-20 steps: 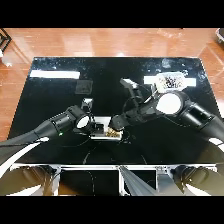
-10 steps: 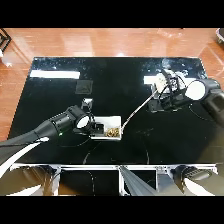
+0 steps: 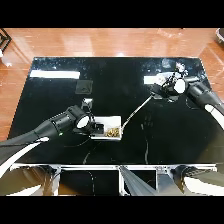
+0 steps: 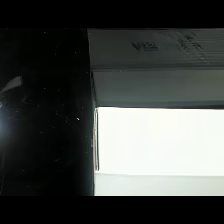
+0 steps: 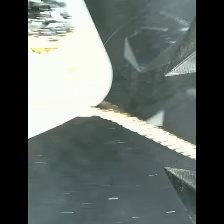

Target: Fold the box and place the chain.

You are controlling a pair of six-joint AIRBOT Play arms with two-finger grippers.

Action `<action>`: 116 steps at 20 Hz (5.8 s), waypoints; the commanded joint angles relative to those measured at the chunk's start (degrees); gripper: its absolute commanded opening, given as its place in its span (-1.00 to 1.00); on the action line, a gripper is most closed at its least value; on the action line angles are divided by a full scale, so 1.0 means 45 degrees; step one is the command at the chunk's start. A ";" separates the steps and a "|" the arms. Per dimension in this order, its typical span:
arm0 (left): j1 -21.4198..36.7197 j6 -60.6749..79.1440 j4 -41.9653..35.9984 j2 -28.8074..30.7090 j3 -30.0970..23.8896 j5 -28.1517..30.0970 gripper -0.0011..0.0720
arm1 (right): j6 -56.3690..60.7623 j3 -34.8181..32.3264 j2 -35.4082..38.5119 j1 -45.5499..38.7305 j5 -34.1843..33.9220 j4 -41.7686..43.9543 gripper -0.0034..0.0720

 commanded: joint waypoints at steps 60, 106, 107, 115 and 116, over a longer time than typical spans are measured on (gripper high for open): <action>-0.0044 0.0000 0.0034 -0.0005 0.0010 -0.0209 -0.89 | -0.6921 -0.0262 0.4692 0.6834 0.3356 0.7713 -0.85; -0.0039 0.0000 -0.0005 -0.0005 0.0010 -0.0219 -0.89 | 0.3526 0.0248 -0.1477 0.0617 -0.0991 -0.2642 -0.82; -0.0039 0.0000 -0.0005 -0.0005 0.0010 -0.0219 -0.89 | 0.3395 0.0248 -0.1457 0.0617 -0.0874 -0.2637 -0.82; -0.0039 0.0000 0.0010 -0.0005 0.0010 -0.0253 -0.89 | -0.0695 0.0248 0.1481 0.0617 0.0695 -0.2273 -0.83; -0.0039 0.0000 0.0010 -0.0005 0.0010 -0.0248 -0.89 | -0.1234 0.0248 0.2254 0.0617 0.1083 -0.2098 -0.84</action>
